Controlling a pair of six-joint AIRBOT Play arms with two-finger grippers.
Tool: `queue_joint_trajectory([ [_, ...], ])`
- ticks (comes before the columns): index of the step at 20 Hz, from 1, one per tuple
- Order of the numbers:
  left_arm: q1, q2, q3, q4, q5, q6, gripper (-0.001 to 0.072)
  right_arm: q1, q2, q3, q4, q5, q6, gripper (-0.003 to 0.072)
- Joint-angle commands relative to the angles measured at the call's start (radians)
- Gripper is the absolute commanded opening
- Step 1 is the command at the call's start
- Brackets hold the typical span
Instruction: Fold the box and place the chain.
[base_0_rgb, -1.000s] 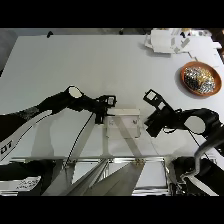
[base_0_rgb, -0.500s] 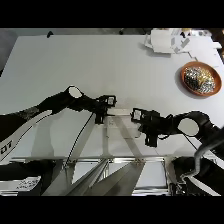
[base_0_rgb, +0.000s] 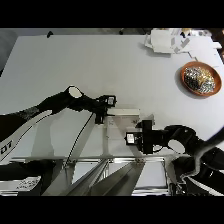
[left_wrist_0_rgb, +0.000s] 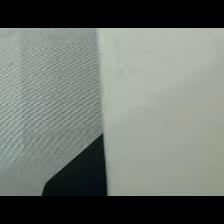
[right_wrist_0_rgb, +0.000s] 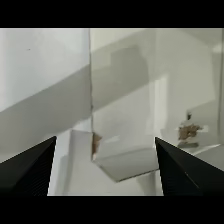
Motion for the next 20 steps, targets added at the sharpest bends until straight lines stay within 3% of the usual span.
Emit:
queue_joint_trajectory([
  [1,0.0,0.001,0.0,0.0,0.0,0.0,0.0011,0.034,-0.013,-0.052,-0.043,-0.211,0.005,0.0692],
  [7,0.0,0.001,0.0,0.0,0.0,0.0,0.0011,0.027,-0.061,-0.05,-0.084,-0.259,0.056,0.0687],
  [12,0.0,0.001,0.0,0.0,0.0,0.0,0.0011,-0.108,-0.059,0.006,-0.011,-0.18,-0.008,0.0687],
  [20,0.0,0.001,0.0,0.0,0.0,0.0,0.0011,-0.206,-0.059,0.057,0.124,-0.177,-0.122,0.0687],
])
